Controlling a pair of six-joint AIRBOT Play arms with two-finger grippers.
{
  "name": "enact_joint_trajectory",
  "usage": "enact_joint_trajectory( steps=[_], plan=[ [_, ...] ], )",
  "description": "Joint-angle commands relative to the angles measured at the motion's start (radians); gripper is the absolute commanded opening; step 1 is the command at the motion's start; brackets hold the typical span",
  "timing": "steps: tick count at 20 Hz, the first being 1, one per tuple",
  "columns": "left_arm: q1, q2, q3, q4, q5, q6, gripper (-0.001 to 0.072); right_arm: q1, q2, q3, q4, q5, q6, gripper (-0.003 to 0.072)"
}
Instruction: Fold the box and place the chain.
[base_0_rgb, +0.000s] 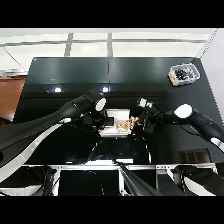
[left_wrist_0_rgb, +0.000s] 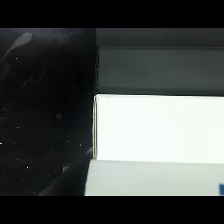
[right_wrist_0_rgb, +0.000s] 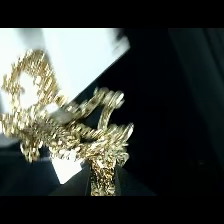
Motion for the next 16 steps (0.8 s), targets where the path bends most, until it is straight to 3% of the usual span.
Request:
enact_joint_trajectory(
  steps=[1,6,9,13,16],
  plan=[
    [0.0,0.0,0.0,0.0,0.001,0.0,0.0027,0.0,0.157,0.037,-0.025,0.061,0.292,0.0016],
    [0.0,0.0,0.0,0.0,0.001,0.0,0.0027,0.0,0.328,0.184,0.039,0.186,0.437,0.0016],
    [0.0,0.0,0.0,0.0,0.001,0.0,0.0027,0.0,0.339,0.285,0.202,0.206,0.455,0.0016],
    [0.0,0.0,0.0,0.0,0.0,0.0,0.0028,0.0,0.339,0.306,0.446,0.176,0.443,0.0017],
    [0.0,0.0,0.0,0.0,0.001,0.0,0.0027,0.001,0.337,0.305,0.477,0.194,0.444,0.0017]
  ],
)
